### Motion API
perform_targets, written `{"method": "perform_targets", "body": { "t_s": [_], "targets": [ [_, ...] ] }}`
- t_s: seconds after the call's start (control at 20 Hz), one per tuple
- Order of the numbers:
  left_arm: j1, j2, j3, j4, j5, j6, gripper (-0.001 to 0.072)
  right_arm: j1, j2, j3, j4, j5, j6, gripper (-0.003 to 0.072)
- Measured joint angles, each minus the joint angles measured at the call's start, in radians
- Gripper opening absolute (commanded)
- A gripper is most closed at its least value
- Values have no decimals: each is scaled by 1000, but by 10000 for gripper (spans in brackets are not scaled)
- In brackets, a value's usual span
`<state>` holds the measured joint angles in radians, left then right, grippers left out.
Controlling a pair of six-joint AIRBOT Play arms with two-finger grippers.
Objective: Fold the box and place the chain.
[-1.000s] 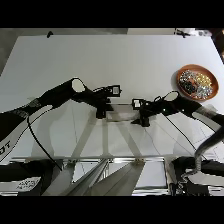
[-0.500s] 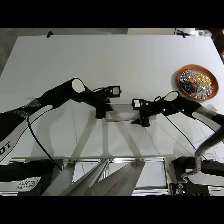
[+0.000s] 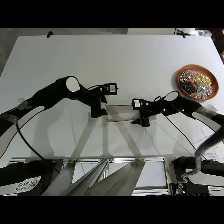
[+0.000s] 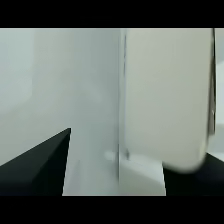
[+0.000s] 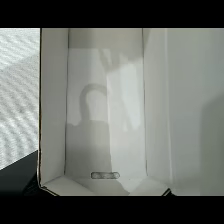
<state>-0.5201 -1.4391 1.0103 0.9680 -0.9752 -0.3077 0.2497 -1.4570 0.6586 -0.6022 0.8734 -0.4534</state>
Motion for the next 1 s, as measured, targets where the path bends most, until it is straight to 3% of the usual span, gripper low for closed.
{"method": "perform_targets", "body": {
  "t_s": [0.1, 0.2, 0.35, 0.5, 0.65, 0.8, 1.0],
  "targets": [
    [29, 50, 0, 52, -24, -79, 274, 0, 0, 0, 0, 0, 0, 534],
    [55, 102, 0, 81, -60, -150, 1, 0, 0, 0, 0, 0, 0, 534],
    [65, 164, 0, 59, -154, -194, 3, 0, 0, 0, 0, 1, 0, 534],
    [26, 184, -2, -46, -252, -180, 3, 0, 0, 0, 0, 1, 0, 534],
    [-46, 167, -2, -178, -258, -117, 3, 0, 0, 0, 0, 1, 0, 534],
    [-113, 124, -2, -272, -140, -84, 3, 0, 0, 0, 0, 1, 0, 534],
    [-148, 54, -2, -328, 121, -133, 2, 0, 0, 0, 0, 1, 0, 534]
  ]
}}
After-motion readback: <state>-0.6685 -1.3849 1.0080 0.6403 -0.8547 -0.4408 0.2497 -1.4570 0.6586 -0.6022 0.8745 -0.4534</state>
